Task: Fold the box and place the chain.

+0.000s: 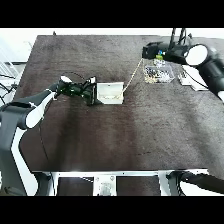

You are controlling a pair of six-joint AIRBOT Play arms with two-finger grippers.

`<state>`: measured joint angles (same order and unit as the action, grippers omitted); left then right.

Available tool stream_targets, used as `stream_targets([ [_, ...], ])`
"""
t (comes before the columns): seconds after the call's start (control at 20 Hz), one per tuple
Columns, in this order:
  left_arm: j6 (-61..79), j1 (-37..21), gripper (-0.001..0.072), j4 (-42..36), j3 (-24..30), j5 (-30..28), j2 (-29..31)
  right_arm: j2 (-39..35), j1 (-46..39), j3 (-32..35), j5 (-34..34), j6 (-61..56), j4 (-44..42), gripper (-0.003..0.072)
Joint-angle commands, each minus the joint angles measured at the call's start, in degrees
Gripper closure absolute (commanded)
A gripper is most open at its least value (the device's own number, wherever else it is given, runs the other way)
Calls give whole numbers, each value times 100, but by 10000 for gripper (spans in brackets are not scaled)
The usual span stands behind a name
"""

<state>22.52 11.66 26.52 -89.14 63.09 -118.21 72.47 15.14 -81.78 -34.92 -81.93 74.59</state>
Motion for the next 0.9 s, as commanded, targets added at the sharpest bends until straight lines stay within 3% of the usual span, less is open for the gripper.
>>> stream_targets([
  [0.0,2,2,245,-2,-2,-4,-2,-883,704,-4,-129,-627,1224,679],
  [0.4,2,0,245,0,-2,-2,-2,-1005,1882,2,-804,-1882,2474,680],
  [0.85,0,2,245,-2,-2,0,-2,-496,1908,452,-804,-2568,2605,679],
])
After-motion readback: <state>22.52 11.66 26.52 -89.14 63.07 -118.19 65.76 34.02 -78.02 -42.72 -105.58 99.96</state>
